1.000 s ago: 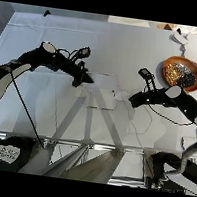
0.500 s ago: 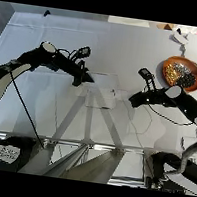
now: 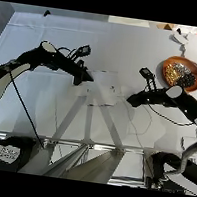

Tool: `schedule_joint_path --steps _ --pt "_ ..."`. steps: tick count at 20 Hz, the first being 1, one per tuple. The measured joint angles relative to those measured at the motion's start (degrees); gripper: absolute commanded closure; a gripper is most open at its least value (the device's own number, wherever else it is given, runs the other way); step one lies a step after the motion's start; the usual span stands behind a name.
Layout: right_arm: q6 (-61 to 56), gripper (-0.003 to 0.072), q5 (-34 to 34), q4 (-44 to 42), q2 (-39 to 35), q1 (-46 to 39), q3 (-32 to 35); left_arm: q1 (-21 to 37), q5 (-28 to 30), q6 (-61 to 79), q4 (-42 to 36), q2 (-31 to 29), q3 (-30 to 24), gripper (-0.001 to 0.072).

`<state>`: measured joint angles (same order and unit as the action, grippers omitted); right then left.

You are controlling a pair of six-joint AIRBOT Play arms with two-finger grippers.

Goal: Fold the box and place the chain.

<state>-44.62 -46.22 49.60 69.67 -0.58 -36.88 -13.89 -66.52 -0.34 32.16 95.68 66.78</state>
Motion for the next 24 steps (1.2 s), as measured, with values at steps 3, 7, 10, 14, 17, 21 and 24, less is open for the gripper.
schedule_joint_path --steps 3,7,10,14,17,21,24 --pt "-0.7 0.0329 0.44 -0.13 -2.36 0.0 -0.09 0.5 0.04 -7.34 4.5 -3.56 -0.02 0.0704" --pt "-5.16 0.0329 1.46 1.51 -6.27 0.0 -1.11 2.78 -0.07 -14.91 13.81 -13.51 -0.02 0.0707" --pt "-8.33 0.0329 2.47 4.61 -8.96 0.0 -1.55 6.21 -5.31 -16.2 14.97 -19.56 -0.04 0.0707" --pt "-10.12 0.0329 3.45 7.63 -10.78 0.0 -1.7 8.13 -12.11 -15.28 13.53 -20.55 -1.55 0.0709" --pt "-10.73 0.0329 4.15 8.52 -11.21 0.0 -1.73 6.43 -11.69 -10.12 10.93 -18.38 -2.4 0.0707" --pt "-10.91 0.0329 6.03 8.94 -11.45 0.0 -1.75 2.21 -6.45 -3.34 8.17 -14.08 -2.82 0.0706" --pt "-10.99 0.0329 8.13 9.07 -11.45 0.0 -1.73 -0.13 -4.11 -1.36 6.86 -9.75 -2.91 0.0704"
